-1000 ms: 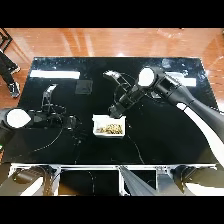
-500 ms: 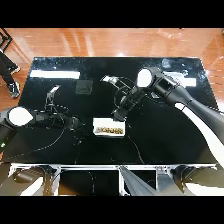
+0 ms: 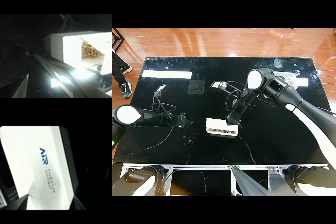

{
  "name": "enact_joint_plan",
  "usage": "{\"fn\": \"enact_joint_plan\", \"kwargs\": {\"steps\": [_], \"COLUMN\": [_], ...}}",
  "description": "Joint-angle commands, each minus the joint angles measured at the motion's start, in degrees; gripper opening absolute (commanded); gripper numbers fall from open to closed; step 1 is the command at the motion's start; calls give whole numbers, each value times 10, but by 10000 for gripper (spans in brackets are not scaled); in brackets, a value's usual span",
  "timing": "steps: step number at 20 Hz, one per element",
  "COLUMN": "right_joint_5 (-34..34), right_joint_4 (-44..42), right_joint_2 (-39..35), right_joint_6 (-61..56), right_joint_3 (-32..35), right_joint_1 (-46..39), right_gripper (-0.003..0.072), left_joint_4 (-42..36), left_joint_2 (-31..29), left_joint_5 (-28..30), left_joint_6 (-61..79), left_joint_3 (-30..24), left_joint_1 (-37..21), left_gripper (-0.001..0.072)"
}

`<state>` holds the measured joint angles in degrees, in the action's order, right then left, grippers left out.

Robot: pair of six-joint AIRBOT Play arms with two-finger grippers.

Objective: Fold the box and place the chain.

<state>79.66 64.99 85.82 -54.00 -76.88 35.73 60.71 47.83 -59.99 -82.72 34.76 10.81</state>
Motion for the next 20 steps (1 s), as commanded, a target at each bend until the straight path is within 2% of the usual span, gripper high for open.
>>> {"fn": "enact_joint_plan", "kwargs": {"steps": [1,7,8,9,12,14,15,16,19,20], "right_joint_5": [-4,-6,-6,-6,-6,-6,-6,-5,-6,-6], "right_joint_4": [29,88,88,87,85,83,80,81,82,81], "right_joint_2": [0,0,0,0,0,-1,-2,-3,-5,-5], "right_joint_6": [0,-43,-43,-43,-43,-43,-43,-43,-43,-43], "right_joint_3": [-1,-1,-1,-1,-1,-1,-1,-1,-1,-1], "right_joint_1": [19,47,48,49,51,52,52,54,58,59], "right_gripper": [705,703,667,552,528,422,420,336,334,295], "left_joint_4": [3,3,3,3,6,10,13,14,14,14], "left_joint_2": [0,0,0,0,0,0,1,1,1,1], "left_joint_5": [-3,7,9,11,11,11,10,10,10,10], "left_joint_6": [0,0,0,0,1,1,0,0,0,0], "left_joint_3": [0,0,0,0,0,-2,-2,-3,-3,-3], "left_joint_1": [-9,-9,-9,-9,-9,-9,-9,-9,-9,-9], "left_gripper": [621,621,621,621,621,621,621,621,621,621]}}
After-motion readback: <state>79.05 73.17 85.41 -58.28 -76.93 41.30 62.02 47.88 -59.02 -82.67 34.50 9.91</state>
